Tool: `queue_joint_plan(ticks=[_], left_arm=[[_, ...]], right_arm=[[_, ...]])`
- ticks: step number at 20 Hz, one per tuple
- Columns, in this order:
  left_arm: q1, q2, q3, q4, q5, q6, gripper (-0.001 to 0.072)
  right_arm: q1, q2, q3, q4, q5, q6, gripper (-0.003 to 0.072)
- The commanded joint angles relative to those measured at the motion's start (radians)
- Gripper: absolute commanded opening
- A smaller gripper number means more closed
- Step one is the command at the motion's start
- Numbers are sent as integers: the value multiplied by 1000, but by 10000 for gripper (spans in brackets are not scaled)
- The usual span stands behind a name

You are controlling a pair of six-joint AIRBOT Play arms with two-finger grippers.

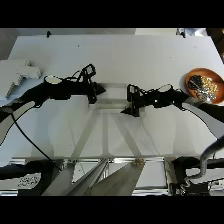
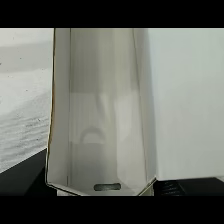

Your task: Fold the box and place the chain.

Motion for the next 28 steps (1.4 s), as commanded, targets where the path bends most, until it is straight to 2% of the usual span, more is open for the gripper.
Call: queue_joint_plan(ticks=[1,4,6,8,12,15,19,26,28], left_arm=[[15,43,0,164,-167,-2,6],[16,44,-8,380,-184,-114,5],[16,44,-27,460,-171,-175,5],[16,44,-39,531,-154,-224,5],[16,44,-43,621,-43,-343,5],[16,45,-43,695,-38,-388,5],[16,58,-43,624,-32,-400,5],[16,62,-43,659,-11,-400,5],[15,68,-43,646,2,-378,52]], right_arm=[[0,0,1,3,2,1,515],[0,0,1,3,2,1,515],[0,0,1,3,2,1,515],[0,0,1,3,2,1,515],[0,0,1,3,2,1,515],[0,0,1,3,2,1,515],[0,0,1,3,2,1,515],[0,0,1,3,2,1,515],[0,0,1,3,2,1,515]])
